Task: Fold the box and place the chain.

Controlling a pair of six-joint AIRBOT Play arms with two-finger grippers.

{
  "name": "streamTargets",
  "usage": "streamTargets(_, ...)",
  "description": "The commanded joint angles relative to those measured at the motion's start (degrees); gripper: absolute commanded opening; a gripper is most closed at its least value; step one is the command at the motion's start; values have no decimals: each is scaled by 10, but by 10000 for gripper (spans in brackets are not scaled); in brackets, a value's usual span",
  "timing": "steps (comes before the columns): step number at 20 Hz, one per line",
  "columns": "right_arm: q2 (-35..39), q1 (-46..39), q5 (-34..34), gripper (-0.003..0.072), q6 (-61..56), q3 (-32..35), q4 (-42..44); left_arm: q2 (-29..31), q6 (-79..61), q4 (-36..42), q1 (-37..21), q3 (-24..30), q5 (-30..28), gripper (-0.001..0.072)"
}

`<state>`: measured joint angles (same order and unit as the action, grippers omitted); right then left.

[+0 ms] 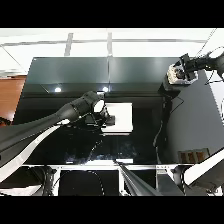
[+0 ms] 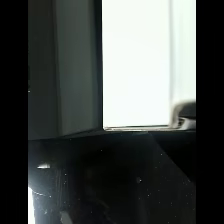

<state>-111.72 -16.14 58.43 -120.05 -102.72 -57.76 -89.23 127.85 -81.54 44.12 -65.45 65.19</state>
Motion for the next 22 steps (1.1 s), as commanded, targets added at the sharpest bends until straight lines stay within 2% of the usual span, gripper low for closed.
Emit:
streamTargets(1, -10, 2, -14, 553, -10, -2, 7, 0, 0, 0, 0, 0, 2, 29)
streamTargets(7, -30, 2, -26, 550, -10, -2, 4, 0, 0, 0, 0, 0, 14, 29)
streamTargets(8, -31, 2, -26, 395, -7, -2, 1, 0, 0, 0, 0, 0, 14, 29)
streamTargets(10, -30, 2, -24, 283, 10, -2, 2, 0, 0, 0, 0, 0, 13, 29)
streamTargets(11, -30, 1, -20, 65, 31, -2, 4, 0, 0, 0, 0, 0, 13, 29)
streamTargets(12, -28, 0, -17, 14, 56, -2, 7, 0, 0, 0, 0, 0, 13, 29)
streamTargets(17, 25, -8, -7, 12, 173, -2, 7, 0, 0, 0, 0, 0, 13, 29)
streamTargets(22, 170, -9, 3, 11, 319, -2, 5, 0, 0, 0, 0, 0, 13, 29)
